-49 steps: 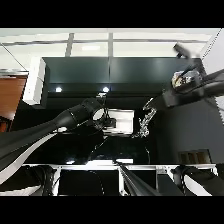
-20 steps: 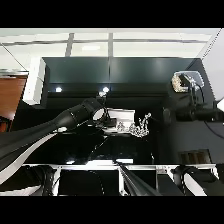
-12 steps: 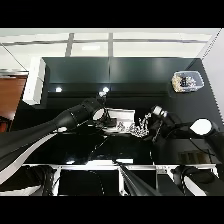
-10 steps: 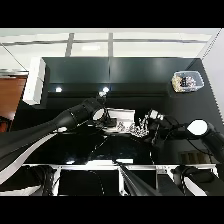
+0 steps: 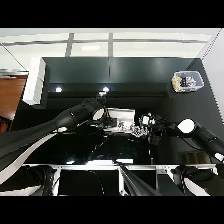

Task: Fold the box and place the chain.

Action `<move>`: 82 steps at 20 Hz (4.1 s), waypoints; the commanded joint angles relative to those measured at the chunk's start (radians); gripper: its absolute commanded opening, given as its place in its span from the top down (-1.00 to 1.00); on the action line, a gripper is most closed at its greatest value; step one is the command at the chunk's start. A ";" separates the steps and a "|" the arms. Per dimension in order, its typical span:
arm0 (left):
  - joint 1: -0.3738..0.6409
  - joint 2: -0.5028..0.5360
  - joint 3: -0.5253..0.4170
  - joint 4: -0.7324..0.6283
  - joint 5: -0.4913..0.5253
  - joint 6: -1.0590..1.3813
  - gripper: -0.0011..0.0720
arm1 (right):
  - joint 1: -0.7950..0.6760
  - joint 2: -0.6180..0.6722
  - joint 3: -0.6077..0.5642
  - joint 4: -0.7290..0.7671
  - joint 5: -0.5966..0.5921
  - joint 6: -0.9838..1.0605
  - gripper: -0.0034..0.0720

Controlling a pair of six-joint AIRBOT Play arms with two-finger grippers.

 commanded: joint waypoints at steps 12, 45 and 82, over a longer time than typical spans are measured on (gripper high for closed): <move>0.000 0.000 0.001 0.000 0.008 0.000 0.89 | 0.015 -0.003 0.044 -0.030 -0.001 0.259 0.87; 0.000 0.000 0.001 0.000 0.008 0.000 0.89 | 0.081 -0.055 0.407 0.177 0.372 0.947 0.86; 0.000 0.000 0.001 0.000 0.008 0.000 0.89 | 0.078 -0.027 0.020 -0.084 -0.117 0.406 0.65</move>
